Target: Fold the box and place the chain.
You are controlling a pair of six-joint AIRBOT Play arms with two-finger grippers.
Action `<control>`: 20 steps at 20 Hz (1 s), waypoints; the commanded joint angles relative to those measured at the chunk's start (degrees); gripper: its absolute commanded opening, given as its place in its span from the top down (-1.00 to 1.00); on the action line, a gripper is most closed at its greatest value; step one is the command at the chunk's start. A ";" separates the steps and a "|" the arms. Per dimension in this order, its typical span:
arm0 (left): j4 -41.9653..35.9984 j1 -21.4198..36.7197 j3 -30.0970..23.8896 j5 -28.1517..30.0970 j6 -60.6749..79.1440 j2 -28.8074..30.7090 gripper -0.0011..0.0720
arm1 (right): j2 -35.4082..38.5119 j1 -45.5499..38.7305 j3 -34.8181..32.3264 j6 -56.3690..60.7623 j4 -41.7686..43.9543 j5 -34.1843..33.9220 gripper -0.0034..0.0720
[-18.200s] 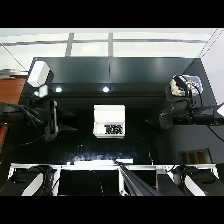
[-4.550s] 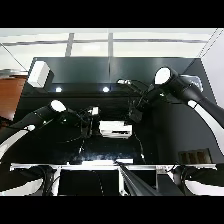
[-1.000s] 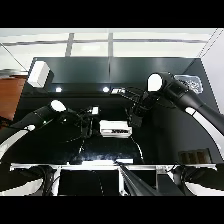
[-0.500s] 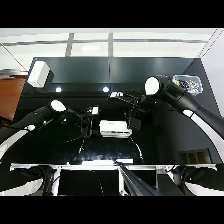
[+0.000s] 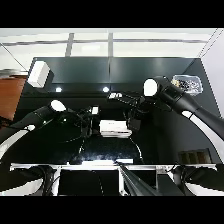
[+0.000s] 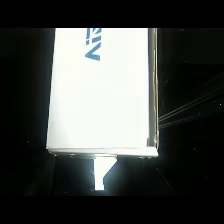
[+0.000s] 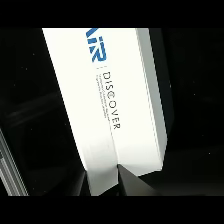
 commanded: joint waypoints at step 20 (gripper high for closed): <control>0.00 0.02 0.02 -0.02 0.02 0.02 -0.22 | 0.00 2.25 0.00 3.72 -4.94 0.02 0.37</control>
